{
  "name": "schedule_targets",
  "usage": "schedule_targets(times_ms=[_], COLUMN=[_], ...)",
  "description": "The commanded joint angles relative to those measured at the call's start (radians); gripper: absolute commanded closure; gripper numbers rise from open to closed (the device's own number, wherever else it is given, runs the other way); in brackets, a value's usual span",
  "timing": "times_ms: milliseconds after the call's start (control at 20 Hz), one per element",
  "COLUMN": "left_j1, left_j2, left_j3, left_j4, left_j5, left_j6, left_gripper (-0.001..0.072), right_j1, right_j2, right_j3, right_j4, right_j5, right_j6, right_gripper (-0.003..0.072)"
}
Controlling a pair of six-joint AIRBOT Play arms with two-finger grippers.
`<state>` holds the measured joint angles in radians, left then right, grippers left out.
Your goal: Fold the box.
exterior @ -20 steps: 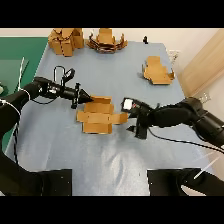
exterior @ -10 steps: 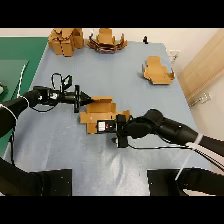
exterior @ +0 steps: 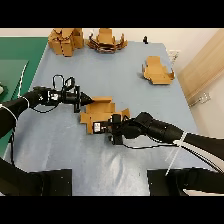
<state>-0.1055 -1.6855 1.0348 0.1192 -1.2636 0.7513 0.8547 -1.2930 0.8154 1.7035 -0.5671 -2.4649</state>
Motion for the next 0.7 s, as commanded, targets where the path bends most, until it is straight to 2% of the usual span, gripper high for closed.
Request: schedule_targets(times_ms=[0,150,250,400,650], left_j1=[-0.001,-0.001,-0.001,0.0,0.002], left_j2=[0.0,0.0,0.0,0.0,0.0], left_j3=[0.0,0.0,0.0,0.0,0.0], left_j4=[0.001,0.001,0.005,0.02,0.042], left_j5=[0.005,0.004,0.0,-0.019,-0.099], left_j6=[0.001,0.001,0.001,0.0,-0.001], left_gripper=[0.0699,0.0699,0.0699,0.0698,0.0698], right_j1=[-0.01,-0.01,-0.01,-0.01,-0.014], right_j2=[-0.008,-0.034,-0.038,-0.019,0.012], right_j3=[0.0,0.0,0.0,0.01,0.022], right_j4=[-0.111,-0.173,-0.175,-0.264,-0.322], right_j5=[0.017,0.022,0.065,0.127,0.117], right_j6=[0.058,0.058,0.078,0.172,0.338], right_gripper=[0.0158,0.0157,0.0158,0.0167,0.0165])
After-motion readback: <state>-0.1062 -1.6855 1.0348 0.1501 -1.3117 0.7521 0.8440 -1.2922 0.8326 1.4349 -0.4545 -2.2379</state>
